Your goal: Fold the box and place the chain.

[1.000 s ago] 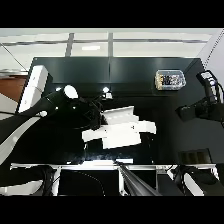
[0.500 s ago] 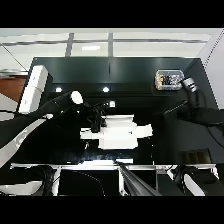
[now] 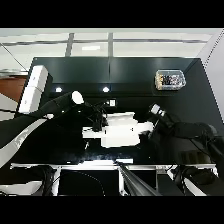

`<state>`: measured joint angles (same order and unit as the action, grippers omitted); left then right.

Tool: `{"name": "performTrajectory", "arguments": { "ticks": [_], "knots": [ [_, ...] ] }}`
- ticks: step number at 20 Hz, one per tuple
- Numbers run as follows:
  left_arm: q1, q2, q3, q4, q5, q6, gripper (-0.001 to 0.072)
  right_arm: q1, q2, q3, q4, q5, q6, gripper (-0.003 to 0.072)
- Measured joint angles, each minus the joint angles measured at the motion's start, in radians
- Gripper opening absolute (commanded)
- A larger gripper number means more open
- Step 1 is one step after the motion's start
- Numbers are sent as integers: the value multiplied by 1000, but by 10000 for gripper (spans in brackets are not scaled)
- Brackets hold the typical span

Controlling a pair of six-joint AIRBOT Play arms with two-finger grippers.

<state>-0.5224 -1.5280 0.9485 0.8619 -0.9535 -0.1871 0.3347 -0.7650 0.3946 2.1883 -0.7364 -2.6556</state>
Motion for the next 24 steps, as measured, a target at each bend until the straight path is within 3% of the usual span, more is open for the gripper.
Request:
{"name": "performTrajectory", "arguments": {
  "ticks": [12, 18, 24],
  "knots": [
    [0, 0, 10, 36, -25, 34, 29, 126, -80, -26, -30, -51, -241, 717],
    [0, 0, 10, 38, -31, 34, 29, 241, -150, -26, -5, 44, -273, 718],
    [0, 0, 11, 40, -56, 32, 26, 287, -166, 14, -36, 111, -145, 718]
  ]
}}
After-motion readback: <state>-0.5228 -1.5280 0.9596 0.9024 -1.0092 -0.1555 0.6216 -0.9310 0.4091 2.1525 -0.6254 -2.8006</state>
